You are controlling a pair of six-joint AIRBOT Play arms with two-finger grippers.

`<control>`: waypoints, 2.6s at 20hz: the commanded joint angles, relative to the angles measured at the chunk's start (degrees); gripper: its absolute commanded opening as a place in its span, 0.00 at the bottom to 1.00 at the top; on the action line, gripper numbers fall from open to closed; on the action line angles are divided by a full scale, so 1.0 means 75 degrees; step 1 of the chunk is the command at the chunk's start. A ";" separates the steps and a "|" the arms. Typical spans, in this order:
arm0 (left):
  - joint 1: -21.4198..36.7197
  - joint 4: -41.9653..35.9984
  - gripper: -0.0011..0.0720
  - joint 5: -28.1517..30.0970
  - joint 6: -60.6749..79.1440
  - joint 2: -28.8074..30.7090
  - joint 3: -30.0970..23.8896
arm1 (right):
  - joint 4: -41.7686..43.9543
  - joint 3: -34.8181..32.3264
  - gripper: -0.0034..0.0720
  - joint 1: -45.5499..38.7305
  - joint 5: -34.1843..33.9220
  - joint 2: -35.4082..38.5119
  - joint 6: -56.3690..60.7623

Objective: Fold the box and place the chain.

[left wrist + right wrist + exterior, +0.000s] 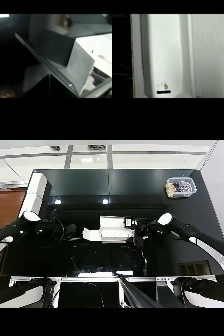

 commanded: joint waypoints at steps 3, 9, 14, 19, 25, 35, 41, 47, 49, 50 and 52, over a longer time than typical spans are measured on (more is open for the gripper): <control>-0.0799 -0.1853 0.05 0.0364 0.1070 -0.0886 -0.0137 | 0.0000 -0.0003 0.08 0.0006 0.0003 -0.0003 0.0003; -0.0909 -0.1967 0.05 -0.0291 0.1480 -0.0956 0.0522 | 0.0000 -0.0003 0.08 0.0006 0.0003 -0.0003 0.0003; -0.0912 -0.1961 0.54 -0.1131 0.1737 -0.0973 0.1142 | 0.0000 -0.0003 0.08 0.0006 0.0003 -0.0003 0.0003; -0.1177 -0.1961 0.78 -0.1163 0.1810 -0.0976 0.1320 | 0.0000 -0.0003 0.08 0.0006 0.0003 -0.0003 0.0003; -0.2244 -0.0210 0.67 -0.0597 0.0449 -0.0976 0.2087 | 0.0000 -0.0003 0.08 0.0009 0.0003 -0.0003 0.0003; -0.3200 0.1521 0.49 -0.0286 -0.1536 -0.0976 0.2987 | 0.0000 -0.0003 0.08 0.0009 0.0003 -0.0003 0.0003; -0.3678 0.1990 0.44 0.0309 -0.2413 -0.1040 0.2990 | 0.0000 -0.0003 0.08 0.0006 0.0003 -0.0003 0.0003; -0.4135 0.2358 0.41 0.0280 -0.3083 -0.1367 0.3104 | 0.0000 -0.0003 0.08 0.0009 0.0006 -0.0003 0.0003; -0.4389 0.3401 0.41 0.0242 -0.4042 -0.1504 0.3287 | 0.0000 -0.0003 0.08 0.0009 0.0003 -0.0003 0.0003; -0.4523 0.3905 0.41 0.0172 -0.4456 -0.1568 0.3410 | -0.0003 -0.0003 0.08 0.0006 0.0006 -0.0003 0.0003; -0.4774 0.4596 0.41 0.0029 -0.5065 -0.1649 0.3646 | 0.0000 -0.0003 0.08 0.0006 0.0003 -0.0003 0.0003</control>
